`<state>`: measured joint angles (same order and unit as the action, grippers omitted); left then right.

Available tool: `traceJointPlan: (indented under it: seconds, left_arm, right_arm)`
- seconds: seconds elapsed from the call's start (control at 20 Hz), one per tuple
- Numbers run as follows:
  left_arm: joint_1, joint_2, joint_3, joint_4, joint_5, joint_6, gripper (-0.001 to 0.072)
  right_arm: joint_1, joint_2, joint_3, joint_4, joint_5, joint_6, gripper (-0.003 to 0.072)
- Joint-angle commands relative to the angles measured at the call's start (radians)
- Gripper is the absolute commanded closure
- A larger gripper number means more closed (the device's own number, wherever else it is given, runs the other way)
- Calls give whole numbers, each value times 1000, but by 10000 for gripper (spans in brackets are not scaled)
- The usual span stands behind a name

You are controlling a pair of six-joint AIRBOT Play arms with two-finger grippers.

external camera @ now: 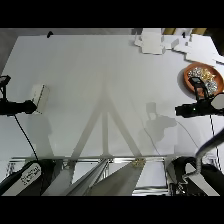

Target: Fold the box and place the chain.

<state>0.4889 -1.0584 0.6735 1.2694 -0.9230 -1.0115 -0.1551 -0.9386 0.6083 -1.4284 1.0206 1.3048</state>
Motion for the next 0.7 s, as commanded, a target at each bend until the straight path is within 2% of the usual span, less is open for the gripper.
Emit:
traceJointPlan:
  seconds: [0.0, 0.25, 0.65]
  left_arm:
    - [-14, 95, 0, 5, -9, -10, 14]
    - [-49, 209, 0, 3, -8, -10, 14]
    - [-63, 220, 0, 3, -1, -10, 15]
  right_arm:
    - [-1, 0, 1, 0, 0, 0, 663]
    - [-1, 0, 1, 0, 0, 0, 663]
    - [-1, 0, 1, 0, 0, 0, 663]
